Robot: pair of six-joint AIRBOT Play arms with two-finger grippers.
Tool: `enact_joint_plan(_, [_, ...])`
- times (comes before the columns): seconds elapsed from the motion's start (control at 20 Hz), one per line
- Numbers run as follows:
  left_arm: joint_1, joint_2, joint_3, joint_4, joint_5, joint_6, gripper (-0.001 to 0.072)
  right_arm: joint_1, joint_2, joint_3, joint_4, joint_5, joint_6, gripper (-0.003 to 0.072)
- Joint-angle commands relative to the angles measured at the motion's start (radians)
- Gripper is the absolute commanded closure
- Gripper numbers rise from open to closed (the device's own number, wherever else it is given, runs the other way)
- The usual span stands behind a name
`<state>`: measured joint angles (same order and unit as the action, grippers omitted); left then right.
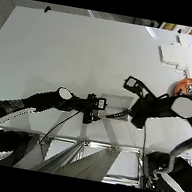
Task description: Fold the box and place the chain.
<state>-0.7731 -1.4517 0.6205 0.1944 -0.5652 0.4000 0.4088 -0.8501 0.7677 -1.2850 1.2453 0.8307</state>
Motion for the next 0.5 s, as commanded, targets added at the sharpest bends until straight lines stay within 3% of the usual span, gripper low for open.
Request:
enact_joint_plan(0.0, [0.0, 0.001, 0.0, 0.0, 0.0, 0.0, 0.0506, -0.167, 0.059, 0.001, -0.096, 0.041, -0.44, 0.0465])
enact_joint_plan(0.15, [0.0, 0.001, 0.0, 0.0, 0.0, 0.0, 0.0505, -0.254, -0.007, -0.03, -0.089, -0.028, -0.571, 0.0466])
enact_joint_plan(0.45, [0.0, 0.001, 0.0, 0.0, 0.0, 0.0, 0.0506, -0.263, -0.23, -0.054, -0.025, -0.18, -0.745, 0.0468])
